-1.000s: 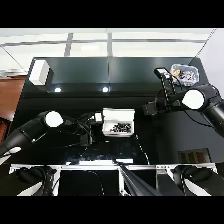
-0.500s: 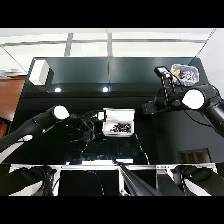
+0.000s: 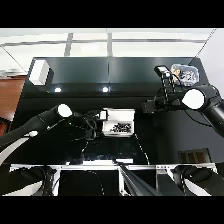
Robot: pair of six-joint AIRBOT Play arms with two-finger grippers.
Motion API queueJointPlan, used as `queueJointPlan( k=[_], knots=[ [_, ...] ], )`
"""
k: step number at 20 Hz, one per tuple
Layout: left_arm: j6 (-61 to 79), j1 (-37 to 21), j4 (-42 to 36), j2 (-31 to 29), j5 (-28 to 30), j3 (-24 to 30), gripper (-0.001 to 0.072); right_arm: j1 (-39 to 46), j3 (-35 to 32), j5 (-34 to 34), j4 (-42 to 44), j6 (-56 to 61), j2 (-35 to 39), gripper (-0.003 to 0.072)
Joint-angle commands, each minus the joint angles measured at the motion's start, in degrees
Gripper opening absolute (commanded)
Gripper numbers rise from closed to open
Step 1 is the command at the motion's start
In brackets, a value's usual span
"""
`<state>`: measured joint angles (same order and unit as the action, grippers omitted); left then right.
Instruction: Fold the box and place the chain.
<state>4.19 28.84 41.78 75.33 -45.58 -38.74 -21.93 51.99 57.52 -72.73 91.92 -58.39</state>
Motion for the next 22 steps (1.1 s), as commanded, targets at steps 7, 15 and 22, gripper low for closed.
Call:
queueJointPlan(
  k=[7, 15, 22],
  knots=[
    [3.37, -0.04, -1.4, 0.28, 0.0, -1.44, 0.0713, 0.02, -0.02, -1.73, 0.26, 0.0, 0.02, 0.0255],
    [4.46, 1.14, -1.81, 2.56, 2.1, -2.38, 0.0711, 0.02, -0.02, -1.68, 0.26, 0.0, 0.02, 0.0255],
    [4.61, -0.37, -1.79, 2.58, 1.16, -2.75, 0.0709, 0.02, -0.02, -1.68, 0.28, 0.02, 0.02, 0.0255]
  ],
)
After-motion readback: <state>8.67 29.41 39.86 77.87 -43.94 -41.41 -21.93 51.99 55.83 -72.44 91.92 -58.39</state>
